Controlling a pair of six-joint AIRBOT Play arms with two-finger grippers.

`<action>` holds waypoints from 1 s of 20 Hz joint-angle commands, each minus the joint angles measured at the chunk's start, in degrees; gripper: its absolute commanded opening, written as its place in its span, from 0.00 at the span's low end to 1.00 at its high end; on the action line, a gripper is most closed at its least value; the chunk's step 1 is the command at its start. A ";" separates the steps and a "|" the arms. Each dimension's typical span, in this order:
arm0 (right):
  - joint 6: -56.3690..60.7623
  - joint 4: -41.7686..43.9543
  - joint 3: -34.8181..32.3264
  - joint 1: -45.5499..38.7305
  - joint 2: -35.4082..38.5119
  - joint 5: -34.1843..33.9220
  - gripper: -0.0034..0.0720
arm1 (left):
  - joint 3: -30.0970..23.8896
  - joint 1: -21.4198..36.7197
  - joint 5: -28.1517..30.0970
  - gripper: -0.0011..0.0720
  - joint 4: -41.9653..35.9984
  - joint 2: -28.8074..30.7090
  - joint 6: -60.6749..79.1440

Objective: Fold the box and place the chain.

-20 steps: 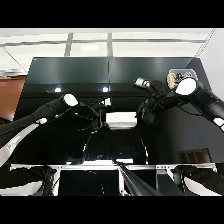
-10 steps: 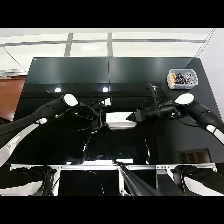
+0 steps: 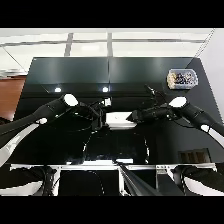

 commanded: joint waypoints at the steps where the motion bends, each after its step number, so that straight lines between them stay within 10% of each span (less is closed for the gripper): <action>1: 0.72 0.59 -0.02 0.24 -0.04 1.31 0.06 | 0.02 -0.02 -0.04 0.65 -0.17 -0.02 0.00; 6: -1.77 -0.85 7.37 -4.04 4.46 17.90 0.06 | 0.04 0.00 -0.02 0.65 -0.24 -0.02 -0.02; 10: 1.70 -17.94 17.14 -16.13 9.94 34.84 0.06 | 0.63 0.11 0.35 0.67 1.64 0.02 -0.04; 12: 3.61 -22.58 17.66 -22.58 12.79 35.60 0.06 | 2.05 0.07 -0.11 0.99 4.17 0.63 -0.50; 20: 3.58 -22.05 15.56 -28.20 15.47 31.76 0.06 | 9.68 -5.38 -3.69 0.98 5.60 5.77 -8.09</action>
